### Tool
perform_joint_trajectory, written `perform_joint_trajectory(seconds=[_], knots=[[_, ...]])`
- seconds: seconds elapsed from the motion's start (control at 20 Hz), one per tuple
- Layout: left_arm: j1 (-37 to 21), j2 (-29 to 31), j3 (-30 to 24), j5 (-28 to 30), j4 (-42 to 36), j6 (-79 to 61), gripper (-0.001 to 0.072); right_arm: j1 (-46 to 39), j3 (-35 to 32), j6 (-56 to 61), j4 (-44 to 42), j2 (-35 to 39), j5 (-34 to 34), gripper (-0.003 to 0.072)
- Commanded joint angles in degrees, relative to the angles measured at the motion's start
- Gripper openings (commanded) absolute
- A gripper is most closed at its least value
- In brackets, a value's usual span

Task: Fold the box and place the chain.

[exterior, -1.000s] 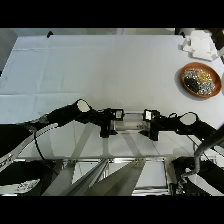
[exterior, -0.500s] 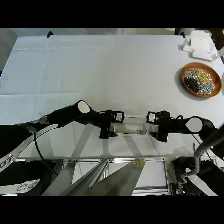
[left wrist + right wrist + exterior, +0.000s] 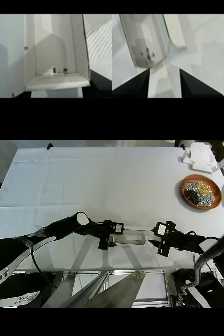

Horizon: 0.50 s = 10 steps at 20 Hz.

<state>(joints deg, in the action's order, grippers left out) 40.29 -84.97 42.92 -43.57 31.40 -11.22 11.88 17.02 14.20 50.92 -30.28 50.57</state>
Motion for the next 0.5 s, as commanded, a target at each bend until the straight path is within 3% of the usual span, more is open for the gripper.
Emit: perform_joint_trajectory(seconds=[0.0,0.1,0.2,0.45], knots=[[0.0,0.1,0.1,0.1,0.4,-0.1,0.0333,0.0,0.0,0.5,-16.9,3.1,1.6,0.0279],[0.0,0.1,0.1,0.1,0.4,-0.1,0.0333,0.0,0.0,0.5,-22.6,3.1,1.3,0.0136],[0.0,0.1,0.1,0.1,0.4,-0.1,0.0333,0.0,0.0,0.5,-22.9,3.0,1.3,0.0012],[0.1,0.1,0.1,-0.8,0.4,-0.1,0.0334,4.0,0.0,0.6,-25.5,-2.5,-0.8,0.0014]])
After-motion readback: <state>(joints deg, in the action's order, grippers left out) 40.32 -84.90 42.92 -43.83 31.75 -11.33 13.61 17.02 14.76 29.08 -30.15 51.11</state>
